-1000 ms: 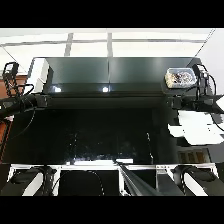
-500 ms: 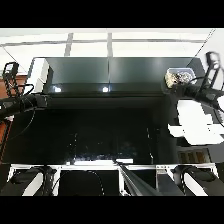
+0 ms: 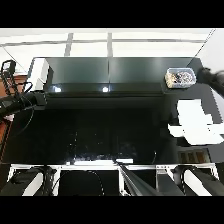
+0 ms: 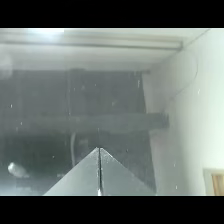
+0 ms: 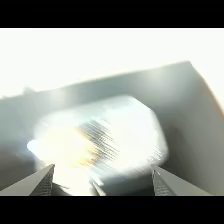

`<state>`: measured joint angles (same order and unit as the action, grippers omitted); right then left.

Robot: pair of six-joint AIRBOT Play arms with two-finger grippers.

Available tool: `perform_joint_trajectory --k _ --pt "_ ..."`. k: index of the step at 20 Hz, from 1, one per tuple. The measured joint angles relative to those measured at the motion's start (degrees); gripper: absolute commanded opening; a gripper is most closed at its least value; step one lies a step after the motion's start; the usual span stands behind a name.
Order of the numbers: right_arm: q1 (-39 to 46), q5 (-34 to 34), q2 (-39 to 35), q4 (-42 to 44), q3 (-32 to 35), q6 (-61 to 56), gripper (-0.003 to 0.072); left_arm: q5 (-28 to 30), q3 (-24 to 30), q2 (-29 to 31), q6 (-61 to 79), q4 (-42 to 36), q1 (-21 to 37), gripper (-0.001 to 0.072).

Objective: Fold the box and place the chain.

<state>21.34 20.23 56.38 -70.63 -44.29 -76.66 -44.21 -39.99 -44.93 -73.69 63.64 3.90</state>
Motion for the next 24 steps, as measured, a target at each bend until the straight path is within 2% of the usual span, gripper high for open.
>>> perform_joint_trajectory --k 3,7,11,14,15,16,17,19,20,24 --pt "16.1 10.1 8.2 -3.0 -4.8 -3.3 0.0707 0.7 0.0 0.0 0.0 -0.3 0.0 0.0029" --pt "33.4 27.3 21.4 1.8 -16.5 -1.3 0.0707 0.6 0.0 -0.1 0.0 -0.5 0.0 0.0029" --pt "39.1 48.1 34.4 6.2 -27.6 12.6 0.0706 0.2 0.0 -0.7 0.0 -1.7 0.0 0.0029" --pt "39.4 55.7 38.7 6.8 -30.9 20.5 0.0704 0.2 0.0 -1.0 0.0 -3.4 0.0 0.0029" --pt "39.4 57.5 39.5 6.1 -31.6 22.7 0.0591 0.2 0.0 -1.1 0.0 -3.7 0.0 0.0029" --pt "39.4 58.8 39.8 5.0 -32.0 24.2 0.0531 0.1 0.0 -1.1 0.0 -3.9 0.0 0.0029" --pt "39.4 59.5 40.0 3.7 -32.3 25.5 0.0503 0.1 0.0 -1.1 0.0 -4.2 0.0 0.0029" --pt "39.4 60.8 40.0 2.2 -32.6 27.2 0.0142 0.1 0.0 -1.2 0.0 -4.5 0.0 0.0029" --pt "39.3 61.5 39.6 1.8 -32.8 27.8 0.0018 0.1 0.0 -1.2 0.0 -4.8 0.0 0.0029" --pt "38.6 63.7 35.8 4.3 -31.3 29.3 0.0018 0.3 0.0 -1.2 -0.2 -6.4 0.0 0.0029"
